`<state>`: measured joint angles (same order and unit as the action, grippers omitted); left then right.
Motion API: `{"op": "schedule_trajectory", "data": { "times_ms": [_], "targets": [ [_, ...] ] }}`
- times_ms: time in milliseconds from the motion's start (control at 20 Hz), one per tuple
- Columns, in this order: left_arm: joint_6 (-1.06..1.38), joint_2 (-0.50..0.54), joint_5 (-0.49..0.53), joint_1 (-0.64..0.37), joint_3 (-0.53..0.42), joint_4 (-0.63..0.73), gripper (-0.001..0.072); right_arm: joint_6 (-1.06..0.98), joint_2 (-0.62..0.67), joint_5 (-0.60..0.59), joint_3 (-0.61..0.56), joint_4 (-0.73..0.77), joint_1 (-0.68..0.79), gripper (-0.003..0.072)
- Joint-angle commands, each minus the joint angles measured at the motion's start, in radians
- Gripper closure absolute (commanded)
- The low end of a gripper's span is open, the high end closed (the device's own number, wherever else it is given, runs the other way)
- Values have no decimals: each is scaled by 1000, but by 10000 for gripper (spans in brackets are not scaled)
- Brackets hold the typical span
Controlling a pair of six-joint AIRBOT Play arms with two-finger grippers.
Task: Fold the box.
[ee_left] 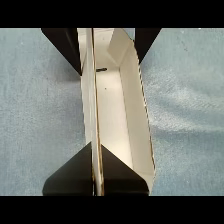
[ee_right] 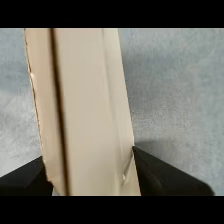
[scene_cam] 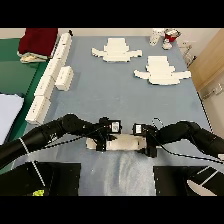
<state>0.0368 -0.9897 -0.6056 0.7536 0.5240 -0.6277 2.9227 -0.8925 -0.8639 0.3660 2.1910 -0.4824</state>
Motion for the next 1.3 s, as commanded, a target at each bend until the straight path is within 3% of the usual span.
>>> {"op": "schedule_trajectory", "data": {
  "times_ms": [0,100,300,400,1250],
  "targets": [
    [-1,-1,3,1,0,0,696,50,-2,20,-10,-14,-6,-3],
    [0,-1,3,1,0,0,695,79,-8,26,-10,-14,-6,44],
    [-1,-1,3,1,0,0,695,78,-27,69,-10,-14,-6,48],
    [-1,-1,3,1,0,0,695,78,-29,65,-10,-14,-6,211],
    [0,-1,3,1,0,0,696,78,-29,62,-16,-22,-5,210]
  ]
}}
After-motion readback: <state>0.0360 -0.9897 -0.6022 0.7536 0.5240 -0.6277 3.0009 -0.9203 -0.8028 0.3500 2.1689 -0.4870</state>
